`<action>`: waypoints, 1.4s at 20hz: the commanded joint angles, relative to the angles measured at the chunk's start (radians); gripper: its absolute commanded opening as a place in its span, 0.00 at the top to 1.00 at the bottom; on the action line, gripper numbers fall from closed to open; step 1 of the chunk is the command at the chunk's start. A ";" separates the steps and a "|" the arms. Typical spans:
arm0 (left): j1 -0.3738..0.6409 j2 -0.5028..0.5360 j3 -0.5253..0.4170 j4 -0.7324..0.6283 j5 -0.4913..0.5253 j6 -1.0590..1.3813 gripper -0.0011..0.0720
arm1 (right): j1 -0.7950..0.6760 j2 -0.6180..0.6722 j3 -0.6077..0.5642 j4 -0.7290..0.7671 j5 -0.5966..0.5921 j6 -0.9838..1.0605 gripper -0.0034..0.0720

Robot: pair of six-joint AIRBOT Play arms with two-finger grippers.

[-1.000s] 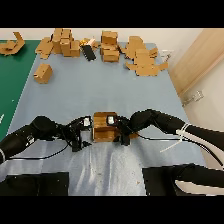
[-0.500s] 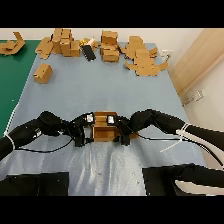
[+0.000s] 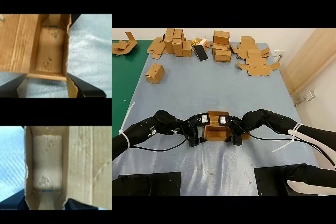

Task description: Fold the box.

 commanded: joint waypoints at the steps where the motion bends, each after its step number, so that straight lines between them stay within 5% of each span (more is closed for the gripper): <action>1: 0.000 -0.002 0.001 0.045 0.001 -0.005 0.03 | 0.000 0.000 0.000 0.000 0.000 0.000 0.28; 9: -0.027 -0.033 0.002 -0.057 0.003 0.116 0.03 | 0.000 0.000 0.000 0.000 0.001 0.000 0.28; 28: -0.027 -0.066 0.002 -0.069 -0.008 0.077 0.03 | 0.000 0.000 0.000 0.000 0.001 0.000 0.28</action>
